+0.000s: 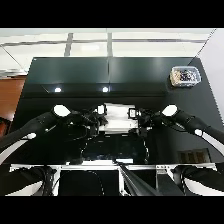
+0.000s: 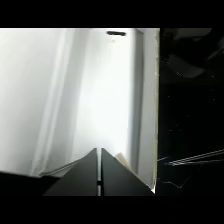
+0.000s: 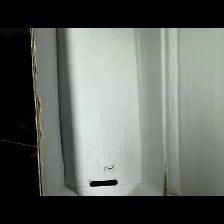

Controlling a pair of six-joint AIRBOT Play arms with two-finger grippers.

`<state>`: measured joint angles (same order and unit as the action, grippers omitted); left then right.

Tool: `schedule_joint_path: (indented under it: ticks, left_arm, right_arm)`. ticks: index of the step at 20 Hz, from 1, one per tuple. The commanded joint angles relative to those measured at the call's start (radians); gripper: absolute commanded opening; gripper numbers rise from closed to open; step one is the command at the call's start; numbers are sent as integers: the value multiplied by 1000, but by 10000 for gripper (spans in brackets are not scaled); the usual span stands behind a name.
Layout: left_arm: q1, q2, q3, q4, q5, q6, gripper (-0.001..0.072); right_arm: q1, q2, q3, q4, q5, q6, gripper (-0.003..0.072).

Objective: Fold the box and place the chain.

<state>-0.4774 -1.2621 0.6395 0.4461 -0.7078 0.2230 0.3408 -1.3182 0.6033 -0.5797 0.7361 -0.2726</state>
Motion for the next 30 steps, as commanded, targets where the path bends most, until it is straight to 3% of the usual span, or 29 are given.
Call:
schedule_joint_path:
  ticks: [1, 4, 7, 8, 10, 12, 14, 17, 20, 22, 27, 28, 30]
  left_arm:
    - [84, 108, 8, 109, -55, -209, 28]
    - [213, 230, 7, 225, -150, -412, 28]
    - [365, 244, 3, 355, -163, -922, 27]
    - [419, 225, -6, 393, -175, -1129, 28]
    - [518, 140, -19, 391, -314, -1412, 29]
    - [571, 19, -20, 302, -475, -1347, 29]
    - [563, -74, -19, 205, -501, -1292, 27]
    - [467, -148, -12, 177, -409, -1292, 27]
    - [350, -167, -5, 165, -329, -1292, 27]
    - [293, -170, 13, 163, -335, -1254, 27]
    - [271, -170, 68, 161, -360, -1195, 33]
    - [272, -170, 80, 161, -376, -1195, 112]
    - [272, -170, 103, 161, -404, -1194, 557]
  right_arm:
    - [0, 1, 1, -1, 1, -1, 97]
    - [0, 1, 1, -1, 1, -1, 97]
    - [0, 1, 1, -1, 1, -1, 97]
    - [0, 1, 1, 0, 1, -1, 97]
    - [0, 0, 1, -1, 1, -1, 97]
    - [0, 0, 1, -1, 1, -1, 97]
    - [0, 0, 1, -1, 1, -1, 97]
    - [0, 1, 1, 0, 1, -1, 97]
    - [0, 0, 1, -1, 0, -1, 97]
    - [0, 1, 1, -1, 1, -1, 97]
    - [0, 1, 1, -1, 1, -1, 97]
    - [0, 1, 1, 0, 1, -1, 97]
    - [0, 0, 1, 0, 1, -1, 98]
